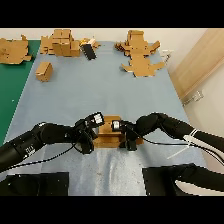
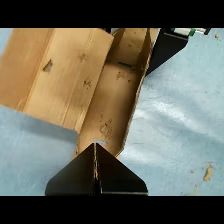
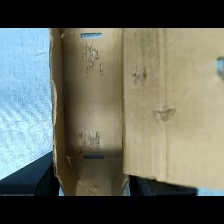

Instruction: Fold the box.

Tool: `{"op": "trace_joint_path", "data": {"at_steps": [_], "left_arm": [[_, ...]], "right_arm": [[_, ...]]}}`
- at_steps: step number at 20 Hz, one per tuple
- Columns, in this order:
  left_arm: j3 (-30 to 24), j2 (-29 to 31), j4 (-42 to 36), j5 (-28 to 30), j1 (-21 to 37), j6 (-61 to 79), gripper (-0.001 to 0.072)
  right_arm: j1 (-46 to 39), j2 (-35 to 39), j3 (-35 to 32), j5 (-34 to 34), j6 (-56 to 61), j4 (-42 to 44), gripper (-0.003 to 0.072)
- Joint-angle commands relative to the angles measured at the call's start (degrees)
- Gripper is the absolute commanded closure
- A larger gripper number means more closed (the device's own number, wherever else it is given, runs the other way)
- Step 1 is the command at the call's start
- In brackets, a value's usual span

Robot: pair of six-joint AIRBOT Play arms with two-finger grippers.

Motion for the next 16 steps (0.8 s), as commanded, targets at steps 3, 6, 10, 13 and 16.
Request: {"op": "trace_joint_path", "data": {"at_steps": [3,6,10,13,16], "left_arm": [[0.0,0.7,5.2,-0.7,7.0,-5.4,0.0699],[0.0,1.9,5.2,-1.1,10.6,-5.3,0.0699],[0.0,2.1,5.6,-2.8,12.5,-5.3,0.0699],[0.0,2.0,5.7,-3.0,12.5,-5.1,0.0699],[0.0,2.0,5.8,-3.0,12.5,-5.1,0.0699]], "right_arm": [[0.0,-0.3,0.0,-0.7,0.1,-0.2,0.0116],[0.0,-0.3,0.0,-0.7,0.1,-0.1,0.0115],[0.0,-0.3,0.0,-0.7,0.1,-0.2,0.0113],[0.0,-0.3,0.0,-0.6,0.1,-0.1,0.0113],[0.0,-0.3,0.0,-0.5,0.1,-0.1,0.0114]]}}
